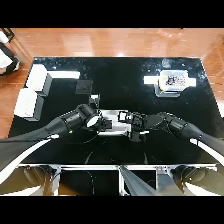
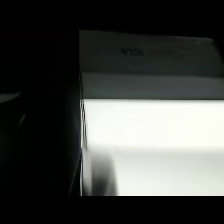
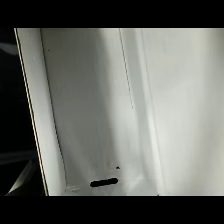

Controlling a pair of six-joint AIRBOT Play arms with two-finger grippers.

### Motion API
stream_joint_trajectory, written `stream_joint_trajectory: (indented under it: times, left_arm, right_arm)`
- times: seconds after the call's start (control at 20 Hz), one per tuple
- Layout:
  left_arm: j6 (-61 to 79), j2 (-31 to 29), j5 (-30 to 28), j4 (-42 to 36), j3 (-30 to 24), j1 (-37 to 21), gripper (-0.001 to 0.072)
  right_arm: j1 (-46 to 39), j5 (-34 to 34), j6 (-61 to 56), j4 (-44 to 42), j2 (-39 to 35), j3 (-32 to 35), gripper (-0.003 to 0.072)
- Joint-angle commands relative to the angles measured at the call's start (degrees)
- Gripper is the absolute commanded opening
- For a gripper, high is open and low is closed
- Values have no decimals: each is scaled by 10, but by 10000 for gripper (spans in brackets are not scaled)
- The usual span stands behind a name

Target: Fold the box and place the chain.

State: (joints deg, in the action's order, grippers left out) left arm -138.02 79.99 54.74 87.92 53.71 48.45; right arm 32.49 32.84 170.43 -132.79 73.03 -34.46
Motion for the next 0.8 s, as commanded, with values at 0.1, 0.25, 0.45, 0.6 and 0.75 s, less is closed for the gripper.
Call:
stream_joint_trajectory:
  times: [0.1, 0.25, 0.45, 0.6, 0.75]
  left_arm:
    - [-4, 2, -7, 1, 2, 0, 312]
    - [-3, 3, -6, 1, 2, 0, 311]
    - [-3, 3, -5, 1, 2, 0, 308]
    - [-1, 3, -5, 1, 5, 0, 159]
    - [14, 3, -7, 1, 15, 0, 21]
  right_arm:
    - [0, -2, 0, -1, 0, 0, 178]
    - [2, -3, 0, -2, 0, 0, 178]
    - [2, -3, 0, -2, 0, 0, 178]
    - [2, -3, 0, -2, 0, 0, 178]
    - [2, -3, 0, -2, 0, 0, 178]
